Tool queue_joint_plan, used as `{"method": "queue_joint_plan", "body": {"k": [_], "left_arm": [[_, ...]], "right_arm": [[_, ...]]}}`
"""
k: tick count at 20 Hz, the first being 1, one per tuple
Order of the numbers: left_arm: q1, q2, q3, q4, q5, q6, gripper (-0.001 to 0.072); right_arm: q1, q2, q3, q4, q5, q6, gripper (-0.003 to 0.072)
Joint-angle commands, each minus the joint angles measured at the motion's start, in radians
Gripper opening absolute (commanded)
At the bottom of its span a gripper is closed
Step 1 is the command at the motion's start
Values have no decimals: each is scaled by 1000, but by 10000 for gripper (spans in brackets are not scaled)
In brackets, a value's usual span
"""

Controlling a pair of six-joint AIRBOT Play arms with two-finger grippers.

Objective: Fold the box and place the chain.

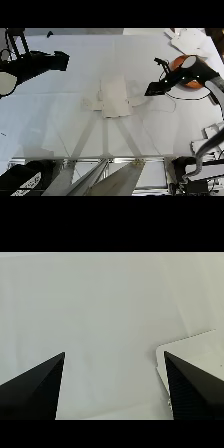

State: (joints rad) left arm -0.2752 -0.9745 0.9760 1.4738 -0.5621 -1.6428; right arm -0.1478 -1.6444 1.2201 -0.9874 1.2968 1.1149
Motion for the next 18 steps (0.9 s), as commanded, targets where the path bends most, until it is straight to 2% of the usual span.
{"method": "queue_joint_plan", "body": {"k": [1, 5, 7, 8, 9, 14, 18], "left_arm": [[-1, -1, 0, 0, 0, 0, 699], [-1, -1, 0, 0, 0, 0, 699], [-1, -1, 0, 0, 0, 0, 699], [-1, -1, 0, 0, 0, 0, 699], [-1, -1, 0, 0, 0, 0, 699], [-1, -1, 0, 0, 0, 0, 699], [-1, -1, 0, 0, 0, 0, 699]], "right_arm": [[-1, -58, 22, 18, -3, 1, 358], [8, -90, 22, 89, -4, -62, 348], [26, -101, 22, 141, -3, -114, 215], [41, -103, 22, 156, -3, -142, 74], [52, -102, 22, 163, -3, -179, 11], [89, -39, 22, 290, -35, -424, 9], [101, 109, -1, 313, -217, -494, 8]]}}
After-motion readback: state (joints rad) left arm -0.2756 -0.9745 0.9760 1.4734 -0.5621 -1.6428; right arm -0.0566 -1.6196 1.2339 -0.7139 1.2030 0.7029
